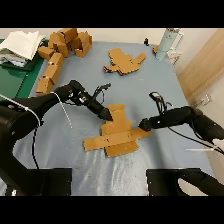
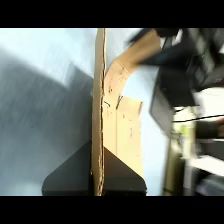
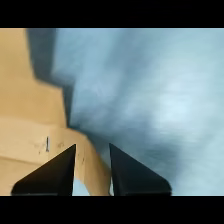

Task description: Fold the box.

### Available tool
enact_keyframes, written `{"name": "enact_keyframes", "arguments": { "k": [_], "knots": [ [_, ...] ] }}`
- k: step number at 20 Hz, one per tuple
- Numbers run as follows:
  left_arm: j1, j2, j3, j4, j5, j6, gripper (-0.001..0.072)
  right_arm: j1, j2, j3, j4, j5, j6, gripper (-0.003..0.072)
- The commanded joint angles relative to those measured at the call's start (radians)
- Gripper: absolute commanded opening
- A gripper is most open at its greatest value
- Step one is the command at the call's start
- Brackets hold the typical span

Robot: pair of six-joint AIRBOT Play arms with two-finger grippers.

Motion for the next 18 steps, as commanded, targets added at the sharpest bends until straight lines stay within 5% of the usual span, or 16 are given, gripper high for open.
{"name": "enact_keyframes", "arguments": {
  "k": [1,3,6,11,18],
  "knots": [
    [-0.083,0.081,-0.019,0.027,0.166,0.14,0.0008,-0.069,0.001,0.128,-0.165,-0.048,0.199,0.0302],
    [-0.119,0.14,-0.064,0.023,0.251,0.222,0.0008,-0.077,0.001,0.158,-0.16,-0.059,0.244,0.0094],
    [-0.152,0.234,-0.167,-0.051,0.33,0.39,0.0008,-0.076,-0.001,0.158,-0.109,-0.053,0.272,0.0009],
    [-0.175,0.324,-0.296,-0.075,0.37,0.564,0.0009,-0.076,-0.002,0.156,-0.029,0.02,0.272,0.0009],
    [-0.183,0.321,-0.323,-0.005,0.366,0.557,0.0011,-0.076,-0.002,0.156,-0.01,0.028,0.272,0.0009]
  ]
}}
